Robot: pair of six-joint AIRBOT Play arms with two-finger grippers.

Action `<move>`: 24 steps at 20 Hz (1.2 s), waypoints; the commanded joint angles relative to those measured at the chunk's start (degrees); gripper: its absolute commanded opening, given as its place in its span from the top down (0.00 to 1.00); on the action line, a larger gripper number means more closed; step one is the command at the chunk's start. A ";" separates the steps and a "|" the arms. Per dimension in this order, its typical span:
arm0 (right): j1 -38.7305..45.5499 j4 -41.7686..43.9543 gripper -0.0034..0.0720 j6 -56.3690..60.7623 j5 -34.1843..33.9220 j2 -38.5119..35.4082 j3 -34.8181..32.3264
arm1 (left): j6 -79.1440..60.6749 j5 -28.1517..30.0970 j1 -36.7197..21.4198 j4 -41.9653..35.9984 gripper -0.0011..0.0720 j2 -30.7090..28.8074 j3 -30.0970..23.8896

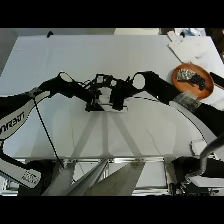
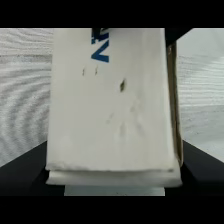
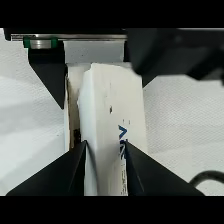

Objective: Fold the box and place the chain.

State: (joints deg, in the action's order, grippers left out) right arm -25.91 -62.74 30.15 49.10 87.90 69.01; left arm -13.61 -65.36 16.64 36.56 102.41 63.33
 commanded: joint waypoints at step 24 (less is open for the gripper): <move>-0.90 -1.11 0.42 13.68 -1.64 -7.30 -0.87 | 0.13 0.00 0.00 -0.07 0.70 0.00 0.00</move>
State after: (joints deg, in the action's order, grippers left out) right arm -27.42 -64.03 36.93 49.43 82.21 68.10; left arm -13.30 -65.47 16.69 36.34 102.45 63.33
